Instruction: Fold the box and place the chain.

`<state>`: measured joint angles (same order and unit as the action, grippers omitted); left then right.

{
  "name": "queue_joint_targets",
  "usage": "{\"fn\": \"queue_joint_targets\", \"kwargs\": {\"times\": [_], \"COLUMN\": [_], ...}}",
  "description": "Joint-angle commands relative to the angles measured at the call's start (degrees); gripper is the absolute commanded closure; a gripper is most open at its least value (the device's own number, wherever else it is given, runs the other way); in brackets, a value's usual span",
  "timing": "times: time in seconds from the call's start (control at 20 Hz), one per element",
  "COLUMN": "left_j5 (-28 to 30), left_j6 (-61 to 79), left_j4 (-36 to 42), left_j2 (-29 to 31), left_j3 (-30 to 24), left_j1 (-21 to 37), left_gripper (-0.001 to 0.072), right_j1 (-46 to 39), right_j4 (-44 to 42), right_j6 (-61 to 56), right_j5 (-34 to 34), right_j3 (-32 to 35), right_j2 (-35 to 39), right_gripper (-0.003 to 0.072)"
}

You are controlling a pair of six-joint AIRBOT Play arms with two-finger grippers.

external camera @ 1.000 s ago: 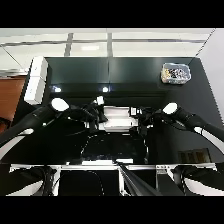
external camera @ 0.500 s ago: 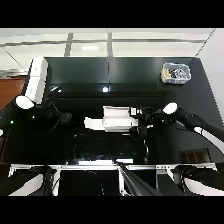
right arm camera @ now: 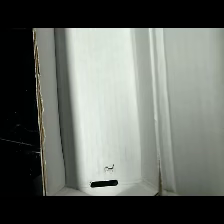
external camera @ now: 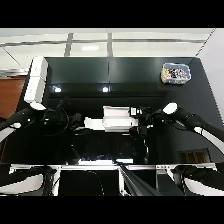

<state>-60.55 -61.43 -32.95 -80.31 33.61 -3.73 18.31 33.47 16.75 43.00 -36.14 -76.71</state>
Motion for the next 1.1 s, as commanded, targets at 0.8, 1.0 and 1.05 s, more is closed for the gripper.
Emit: {"fn": "queue_joint_targets", "kwargs": {"times": [0.8, 1.0, 1.05], "left_j5": [-3.26, -2.71, -2.69], "left_j6": [12.44, 8.02, 5.55], "left_j4": [10.69, 7.06, 4.92], "left_j2": [-1.57, -1.57, -1.57], "left_j3": [8.92, 10.62, 11.32], "left_j1": [-8.87, -12.17, -12.68], "left_gripper": [0.0023, 0.0137, 0.0144], "right_j1": [0.04, 0.04, 0.04], "right_j4": [-0.02, 0.00, -0.02], "right_j6": [-0.02, -0.02, -0.02], "right_j5": [0.02, 0.02, 0.02], "right_j3": [0.02, 0.02, 0.02], "right_j2": [0.00, 0.00, 0.02], "right_gripper": [0.0518, 0.0519, 0.0518]}}
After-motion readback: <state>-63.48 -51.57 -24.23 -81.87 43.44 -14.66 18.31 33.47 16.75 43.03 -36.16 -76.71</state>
